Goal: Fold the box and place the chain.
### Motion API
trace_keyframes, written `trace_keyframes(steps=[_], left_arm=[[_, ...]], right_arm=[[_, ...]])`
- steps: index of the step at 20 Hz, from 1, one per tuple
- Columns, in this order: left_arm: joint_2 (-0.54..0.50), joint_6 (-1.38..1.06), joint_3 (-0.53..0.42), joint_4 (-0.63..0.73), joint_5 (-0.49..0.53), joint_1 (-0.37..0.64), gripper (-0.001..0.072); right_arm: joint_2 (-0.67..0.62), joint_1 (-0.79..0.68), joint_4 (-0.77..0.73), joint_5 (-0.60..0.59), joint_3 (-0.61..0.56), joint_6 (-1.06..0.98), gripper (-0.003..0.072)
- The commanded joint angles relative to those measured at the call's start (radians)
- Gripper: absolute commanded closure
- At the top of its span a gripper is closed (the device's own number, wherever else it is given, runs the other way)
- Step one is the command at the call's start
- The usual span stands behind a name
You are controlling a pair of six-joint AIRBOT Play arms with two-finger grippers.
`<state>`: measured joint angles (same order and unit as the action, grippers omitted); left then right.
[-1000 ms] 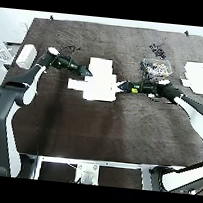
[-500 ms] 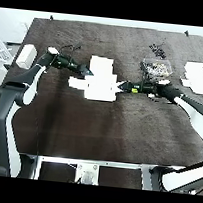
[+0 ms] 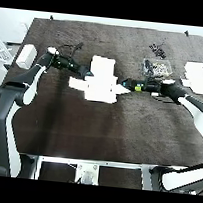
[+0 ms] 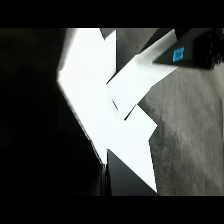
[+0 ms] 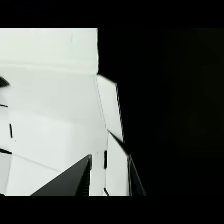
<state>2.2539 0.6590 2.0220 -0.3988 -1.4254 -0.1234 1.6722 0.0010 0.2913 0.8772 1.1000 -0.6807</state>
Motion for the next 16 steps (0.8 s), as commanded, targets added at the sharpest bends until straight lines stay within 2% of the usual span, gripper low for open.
trace_keyframes(steps=[1,7,10,14,16], left_arm=[[0.0,-0.163,0.0,0.012,-0.022,0.001,0.0692],[-0.004,-0.468,-0.014,0.05,-0.031,0.001,0.0694],[-0.045,-0.651,-0.135,0.122,-0.011,0.001,0.0695],[-0.127,-0.892,-0.337,0.197,0.127,0.001,0.0694],[-0.141,-0.983,-0.401,0.232,0.167,0.001,0.0695]], right_arm=[[-0.058,-0.063,-0.029,0.005,0.001,0.012,0.0397],[-0.099,-0.12,-0.025,0.005,-0.008,0.042,0.04],[-0.099,-0.112,-0.026,0.002,-0.028,0.068,0.0407],[-0.099,-0.112,-0.026,0.002,-0.059,0.111,0.0406],[-0.099,-0.112,-0.026,0.002,-0.069,0.117,0.0407]])
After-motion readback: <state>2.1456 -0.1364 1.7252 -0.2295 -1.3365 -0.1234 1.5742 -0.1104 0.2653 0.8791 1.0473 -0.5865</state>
